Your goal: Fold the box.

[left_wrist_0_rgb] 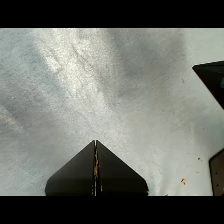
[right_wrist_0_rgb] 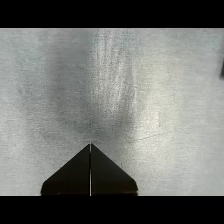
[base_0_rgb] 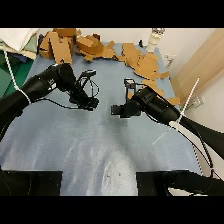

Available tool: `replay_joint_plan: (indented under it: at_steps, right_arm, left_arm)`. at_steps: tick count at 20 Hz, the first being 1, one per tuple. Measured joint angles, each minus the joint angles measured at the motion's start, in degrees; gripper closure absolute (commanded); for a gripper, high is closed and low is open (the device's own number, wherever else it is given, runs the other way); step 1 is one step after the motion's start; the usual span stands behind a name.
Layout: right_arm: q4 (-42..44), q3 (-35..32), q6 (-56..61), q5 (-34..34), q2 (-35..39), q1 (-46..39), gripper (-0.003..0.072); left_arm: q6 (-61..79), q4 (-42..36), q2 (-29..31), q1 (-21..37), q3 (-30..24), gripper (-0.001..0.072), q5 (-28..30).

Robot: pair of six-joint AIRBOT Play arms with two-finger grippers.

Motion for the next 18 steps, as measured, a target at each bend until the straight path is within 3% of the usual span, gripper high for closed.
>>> replay_joint_plan:
  at_steps: [15, 18]
  right_arm:
    - [0.00, 0.00, 0.02, 0.33, -0.02, 0.00, 0.0682]
    - [0.55, 0.00, 0.13, 0.55, -0.02, 0.00, 0.0681]
  left_arm:
    - [0.02, -0.11, 0.00, 0.00, 0.00, 0.0695, 0.07]
    - [0.02, 0.00, -0.07, 0.00, 0.00, 0.0695, 3.82]
